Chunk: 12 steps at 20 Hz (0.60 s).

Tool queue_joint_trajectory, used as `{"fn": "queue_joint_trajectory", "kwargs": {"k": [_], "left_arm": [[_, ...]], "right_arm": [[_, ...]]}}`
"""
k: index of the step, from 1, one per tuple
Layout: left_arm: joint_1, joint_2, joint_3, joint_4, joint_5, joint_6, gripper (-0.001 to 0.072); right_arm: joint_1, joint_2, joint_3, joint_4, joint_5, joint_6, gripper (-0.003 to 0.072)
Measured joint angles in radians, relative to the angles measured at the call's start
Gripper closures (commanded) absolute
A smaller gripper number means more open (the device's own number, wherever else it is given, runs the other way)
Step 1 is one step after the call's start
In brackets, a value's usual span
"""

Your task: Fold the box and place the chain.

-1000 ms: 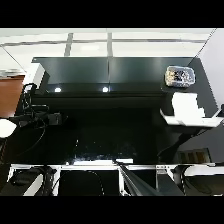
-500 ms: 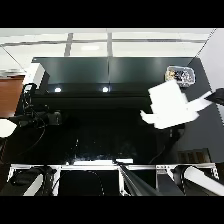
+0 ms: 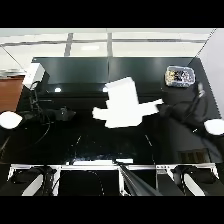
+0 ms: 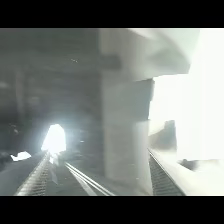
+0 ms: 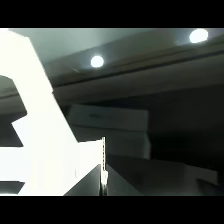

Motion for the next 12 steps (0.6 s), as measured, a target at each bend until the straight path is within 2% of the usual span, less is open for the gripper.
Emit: {"fn": "queue_joint_trajectory", "kwargs": {"k": [2, 5, 8, 12], "left_arm": [[0.000, -0.120, 0.054, -0.087, -0.056, 0.071, 0.0007], [-0.001, -0.319, 0.163, -0.207, -0.157, 0.173, 0.0007], [-0.008, -0.494, 0.270, -0.274, -0.233, 0.221, 0.0007], [-0.048, -0.669, 0.399, -0.356, -0.335, 0.300, 0.0007]], "right_arm": [[0.149, 0.019, -0.070, 0.060, -0.127, 0.006, 0.0669], [0.285, 0.032, -0.119, 0.105, -0.227, 0.011, 0.0668], [0.343, 0.037, -0.138, 0.123, -0.270, 0.014, 0.0668], [0.368, 0.040, -0.146, 0.130, -0.288, 0.016, 0.0668]]}}
